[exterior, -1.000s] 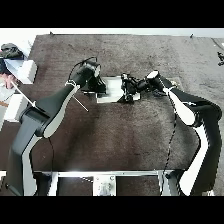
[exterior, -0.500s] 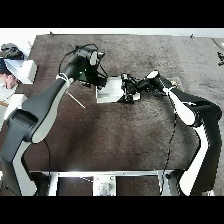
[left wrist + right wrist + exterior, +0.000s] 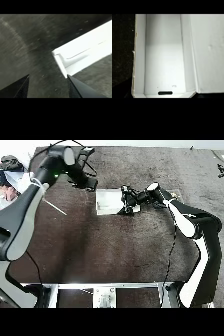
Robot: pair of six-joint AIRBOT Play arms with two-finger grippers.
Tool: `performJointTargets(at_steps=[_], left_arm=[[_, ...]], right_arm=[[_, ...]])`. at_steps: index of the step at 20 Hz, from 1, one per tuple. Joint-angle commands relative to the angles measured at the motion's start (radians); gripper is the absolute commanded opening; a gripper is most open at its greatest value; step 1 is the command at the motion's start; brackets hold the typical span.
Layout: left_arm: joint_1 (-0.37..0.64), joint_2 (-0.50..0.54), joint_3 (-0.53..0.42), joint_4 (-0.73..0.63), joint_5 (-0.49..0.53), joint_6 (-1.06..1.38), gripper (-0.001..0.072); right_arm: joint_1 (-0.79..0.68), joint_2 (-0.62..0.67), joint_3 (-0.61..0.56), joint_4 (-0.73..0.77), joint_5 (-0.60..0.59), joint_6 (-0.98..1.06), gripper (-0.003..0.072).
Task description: Fold the box and place the chain.
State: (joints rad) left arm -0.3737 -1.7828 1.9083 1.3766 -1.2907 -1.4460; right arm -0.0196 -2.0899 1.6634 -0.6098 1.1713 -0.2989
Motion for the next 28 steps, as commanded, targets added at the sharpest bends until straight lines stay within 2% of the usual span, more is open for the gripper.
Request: performJointTargets(at_steps=[1,5,7,10,11,14,16,19,20,22,23,24,28], left_arm=[[0.100,0.018,-0.119,-0.270,0.112,0.250,0.0501],[0.193,0.018,-0.275,-0.487,0.220,0.637,0.0502],[0.207,0.018,-0.283,-0.487,0.234,0.643,0.0502],[0.207,0.018,-0.282,-0.534,0.350,0.643,0.0502],[0.207,0.018,-0.282,-0.551,0.361,0.644,0.0502],[0.210,0.016,-0.299,-0.579,0.364,0.845,0.0502],[0.237,0.016,-0.328,-0.706,0.360,1.038,0.0502],[0.318,-0.038,-0.334,-0.964,0.224,1.316,0.0502],[0.338,-0.061,-0.334,-0.993,0.178,1.381,0.0502],[0.349,-0.111,-0.335,-0.977,0.113,1.499,0.0506],[0.343,-0.138,-0.335,-0.962,0.092,1.551,0.0681],[0.333,-0.161,-0.336,-0.956,0.090,1.580,0.0720],[0.301,-0.238,-0.338,-0.944,0.060,1.701,0.0720]], right_arm=[[0.001,0.000,0.001,0.000,0.000,0.000,0.0375],[0.001,0.000,0.001,0.000,0.000,0.000,0.0375],[0.001,0.000,0.001,0.000,0.000,0.000,0.0375],[0.001,0.000,0.001,0.000,0.000,0.000,0.0375],[0.001,0.000,0.001,0.000,0.000,0.000,0.0375],[0.001,0.000,0.001,0.000,0.000,0.000,0.0375],[0.001,0.000,0.001,0.000,0.000,0.000,0.0375],[0.001,0.000,0.001,0.000,0.000,0.000,0.0375],[0.001,0.000,0.001,0.000,0.000,0.000,0.0375],[0.001,0.000,0.001,0.000,0.000,0.000,0.0375],[0.001,0.000,0.001,0.000,0.000,0.000,0.0375],[0.001,0.000,0.001,0.000,0.000,0.000,0.0375],[0.001,0.000,0.001,0.000,0.000,0.000,0.0375]])
